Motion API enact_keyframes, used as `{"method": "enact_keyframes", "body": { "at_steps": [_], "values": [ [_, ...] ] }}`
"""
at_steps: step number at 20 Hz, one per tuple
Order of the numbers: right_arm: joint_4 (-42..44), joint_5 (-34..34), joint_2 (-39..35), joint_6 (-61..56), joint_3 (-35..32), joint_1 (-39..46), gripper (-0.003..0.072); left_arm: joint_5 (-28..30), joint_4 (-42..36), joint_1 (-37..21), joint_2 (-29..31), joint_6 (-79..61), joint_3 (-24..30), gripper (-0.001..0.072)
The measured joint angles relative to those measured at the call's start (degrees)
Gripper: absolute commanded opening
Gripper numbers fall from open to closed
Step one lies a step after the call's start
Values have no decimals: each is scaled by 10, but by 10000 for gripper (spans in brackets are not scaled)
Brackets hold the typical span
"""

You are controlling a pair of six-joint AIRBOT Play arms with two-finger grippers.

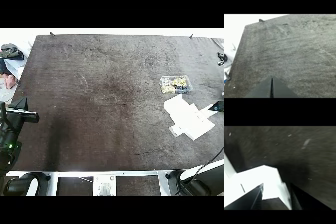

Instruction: Fold the box and place the chain.

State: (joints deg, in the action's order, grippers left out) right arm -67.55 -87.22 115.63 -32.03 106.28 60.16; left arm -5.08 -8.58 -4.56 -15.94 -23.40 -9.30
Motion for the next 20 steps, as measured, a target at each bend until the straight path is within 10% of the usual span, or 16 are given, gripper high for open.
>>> {"method": "enact_keyframes", "body": {
  "at_steps": [18,20],
  "values": [
    [75,-157,43,14,-12,0,260,0,0,0,0,0,0,14],
    [75,-159,43,23,-21,0,104,0,0,0,0,0,0,14]
  ]
}}
